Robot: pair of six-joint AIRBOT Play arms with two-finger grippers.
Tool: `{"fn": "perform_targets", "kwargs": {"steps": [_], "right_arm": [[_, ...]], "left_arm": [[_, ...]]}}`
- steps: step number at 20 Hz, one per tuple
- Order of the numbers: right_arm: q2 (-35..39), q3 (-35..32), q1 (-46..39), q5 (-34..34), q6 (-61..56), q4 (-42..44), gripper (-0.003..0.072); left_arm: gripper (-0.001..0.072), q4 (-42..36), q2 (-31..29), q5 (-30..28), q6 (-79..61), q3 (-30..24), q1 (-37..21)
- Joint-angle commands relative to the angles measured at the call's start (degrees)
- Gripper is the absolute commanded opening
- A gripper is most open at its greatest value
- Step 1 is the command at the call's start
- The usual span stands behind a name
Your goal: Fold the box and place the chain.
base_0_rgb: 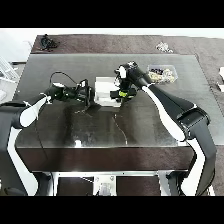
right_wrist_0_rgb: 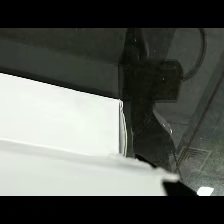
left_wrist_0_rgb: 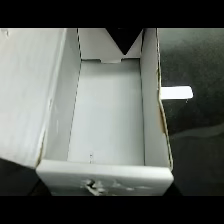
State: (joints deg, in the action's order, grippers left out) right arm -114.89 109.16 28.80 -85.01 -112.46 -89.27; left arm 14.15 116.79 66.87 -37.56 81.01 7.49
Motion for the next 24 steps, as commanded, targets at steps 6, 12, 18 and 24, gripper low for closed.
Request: {"fn": "perform_targets", "kwargs": {"steps": [6, 12, 18, 24], "right_arm": [[-0.20, 1.18, 1.05, -0.15, -1.62, -0.79, 0.0207], [-0.17, 1.20, 1.42, 0.37, -2.14, -0.79, 0.0013], [0.46, 1.42, 1.38, 1.36, -3.08, -1.16, 0.0431], [3.72, 3.96, -0.09, 1.40, -2.84, -2.67, 0.0486]], "left_arm": [[0.0462, -0.04, -0.02, -0.22, 0.00, 0.00, -0.07], [0.0462, -0.04, -0.02, -0.22, 0.00, 0.00, -0.07], [0.0462, -0.04, -0.02, -0.22, 0.00, 0.00, -0.04], [0.0462, -0.04, -0.02, -0.22, 0.00, 0.00, -0.04]]}}
